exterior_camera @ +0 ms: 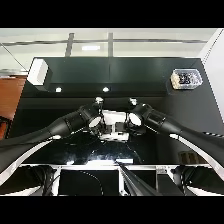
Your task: Fold the box and place the chain.
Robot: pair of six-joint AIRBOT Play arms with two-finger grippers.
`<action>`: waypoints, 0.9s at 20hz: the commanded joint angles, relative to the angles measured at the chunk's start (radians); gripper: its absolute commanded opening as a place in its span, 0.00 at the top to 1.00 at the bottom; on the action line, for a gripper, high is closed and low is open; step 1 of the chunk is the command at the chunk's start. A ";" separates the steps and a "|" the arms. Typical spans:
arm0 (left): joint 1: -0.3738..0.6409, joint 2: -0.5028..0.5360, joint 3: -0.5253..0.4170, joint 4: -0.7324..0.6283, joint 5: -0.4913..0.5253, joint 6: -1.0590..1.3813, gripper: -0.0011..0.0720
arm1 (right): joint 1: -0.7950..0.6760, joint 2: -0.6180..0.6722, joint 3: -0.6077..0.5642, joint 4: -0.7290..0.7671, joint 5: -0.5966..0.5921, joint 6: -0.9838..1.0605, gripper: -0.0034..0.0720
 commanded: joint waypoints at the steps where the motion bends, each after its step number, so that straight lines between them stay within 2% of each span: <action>1: 0.000 0.000 0.000 0.000 -0.003 0.000 0.94 | -0.016 0.091 0.002 -0.047 0.016 -0.069 0.21; 4: 0.000 0.000 0.000 0.000 -0.002 0.000 0.94 | -0.070 0.258 0.003 -0.109 0.048 -0.129 0.21; 7: 0.000 0.000 0.000 0.000 -0.002 0.000 0.94 | -0.155 0.426 0.003 -0.350 0.082 -0.128 0.21; 9: 0.000 0.000 0.000 0.000 -0.003 0.000 0.94 | -0.254 0.488 0.003 -0.500 0.122 -0.134 0.21; 11: -0.001 0.000 0.000 -0.001 -0.003 0.000 0.94 | -0.395 0.493 -0.001 -0.548 0.101 -0.194 0.21; 14: 0.000 0.000 0.000 0.000 -0.002 0.000 0.94 | -0.632 0.478 -0.064 -0.550 -0.137 -0.234 0.21; 16: 0.000 0.000 0.000 0.000 -0.002 0.000 0.94 | -0.776 0.424 -0.095 -0.544 -0.295 -0.217 0.21; 17: 0.000 0.000 0.000 0.000 -0.002 0.000 0.94 | -0.834 0.377 -0.095 -0.528 -0.359 -0.206 0.13; 18: 0.000 0.000 0.000 0.000 -0.002 0.000 0.94 | -0.887 0.317 -0.080 -0.466 -0.427 -0.208 0.00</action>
